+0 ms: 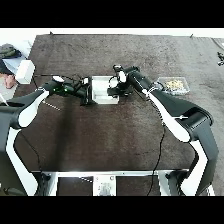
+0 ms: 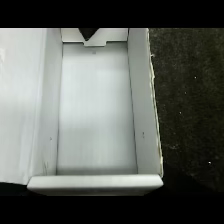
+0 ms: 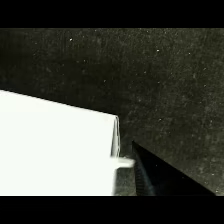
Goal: Fold the box and place the chain.
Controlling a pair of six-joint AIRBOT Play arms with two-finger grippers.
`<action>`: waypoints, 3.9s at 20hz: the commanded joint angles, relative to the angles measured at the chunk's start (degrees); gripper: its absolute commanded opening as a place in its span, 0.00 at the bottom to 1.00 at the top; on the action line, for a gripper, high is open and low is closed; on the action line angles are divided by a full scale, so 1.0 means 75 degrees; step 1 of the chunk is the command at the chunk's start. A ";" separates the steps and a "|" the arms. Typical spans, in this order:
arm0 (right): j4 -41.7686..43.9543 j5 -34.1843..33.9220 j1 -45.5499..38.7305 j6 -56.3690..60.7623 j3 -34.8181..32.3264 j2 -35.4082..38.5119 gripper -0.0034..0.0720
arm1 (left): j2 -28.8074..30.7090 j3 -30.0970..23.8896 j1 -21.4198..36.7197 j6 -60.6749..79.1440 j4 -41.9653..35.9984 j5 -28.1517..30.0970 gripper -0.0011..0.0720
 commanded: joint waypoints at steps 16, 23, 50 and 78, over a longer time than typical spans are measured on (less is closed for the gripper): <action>-0.0417 -0.0140 0.0233 0.0790 0.0026 -0.0119 0.39 | 0.0006 0.0006 0.0003 -0.0388 0.0006 0.0003 0.29; -0.0399 -0.0143 0.0230 0.0801 0.0035 -0.0149 0.25 | 0.0003 0.0006 0.0000 -0.0391 0.0006 0.0000 0.29; -0.0886 0.0361 0.0105 -0.0076 0.0032 0.1011 0.82 | 0.0003 0.0006 -0.0006 -0.0391 -0.0015 0.0003 0.29; 0.0271 -0.1431 -0.4639 -0.2853 -0.2640 0.2247 0.39 | 0.0003 0.0006 -0.0006 -0.0393 -0.0026 0.0003 0.29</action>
